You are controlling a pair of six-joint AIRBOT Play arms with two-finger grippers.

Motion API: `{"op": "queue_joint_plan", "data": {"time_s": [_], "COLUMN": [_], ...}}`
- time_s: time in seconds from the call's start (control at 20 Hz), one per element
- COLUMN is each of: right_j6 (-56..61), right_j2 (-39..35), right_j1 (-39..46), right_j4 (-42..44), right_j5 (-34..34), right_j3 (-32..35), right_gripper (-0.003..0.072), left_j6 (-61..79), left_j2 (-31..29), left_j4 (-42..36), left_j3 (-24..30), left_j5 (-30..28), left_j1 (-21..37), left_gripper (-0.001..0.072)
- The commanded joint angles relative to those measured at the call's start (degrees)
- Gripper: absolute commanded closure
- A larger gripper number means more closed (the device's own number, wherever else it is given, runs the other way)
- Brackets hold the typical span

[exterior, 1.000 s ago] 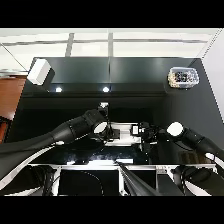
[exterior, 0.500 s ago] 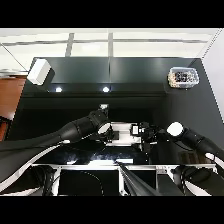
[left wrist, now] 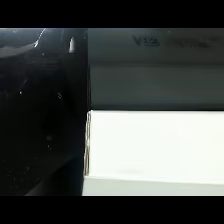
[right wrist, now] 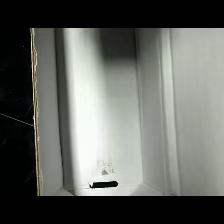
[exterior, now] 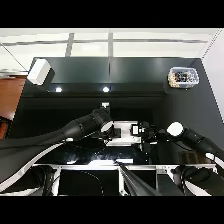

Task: Fold the box and place the chain.

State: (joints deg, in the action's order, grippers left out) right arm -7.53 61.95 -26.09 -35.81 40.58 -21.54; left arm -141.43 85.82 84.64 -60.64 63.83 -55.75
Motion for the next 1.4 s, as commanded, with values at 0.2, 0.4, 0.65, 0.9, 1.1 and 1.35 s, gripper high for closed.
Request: {"op": "queue_joint_plan", "data": {"time_s": [0.2,0.4,0.65,0.9,1.1,1.35], "right_j6": [0.0,0.0,0.0,0.0,0.0,0.0], "right_j2": [0.0,0.0,0.0,0.0,0.0,0.0], "right_j1": [0.0,0.0,0.0,0.0,0.0,0.0], "right_j4": [0.0,0.0,0.0,0.0,0.0,0.0], "right_j5": [0.0,0.0,0.0,0.0,0.0,0.0], "right_j3": [0.0,0.0,0.0,0.0,0.0,0.0], "right_gripper": [0.0155,0.0155,0.0155,0.0155,0.0155,0.0155], "left_j6": [0.0,0.0,0.0,0.0,0.0,0.0], "left_j2": [0.4,0.7,0.7,0.6,0.6,0.6], "left_j4": [0.2,0.2,0.2,0.2,0.0,0.1], "left_j3": [-0.4,-0.4,-0.4,-0.6,-0.6,-0.6], "left_j5": [0.8,1.1,1.2,1.2,4.3,3.3], "left_j1": [-0.1,-0.7,-0.7,-0.7,-0.6,-0.6], "left_gripper": [0.0538,0.0559,0.0678,0.0631,0.0394,0.04]}}
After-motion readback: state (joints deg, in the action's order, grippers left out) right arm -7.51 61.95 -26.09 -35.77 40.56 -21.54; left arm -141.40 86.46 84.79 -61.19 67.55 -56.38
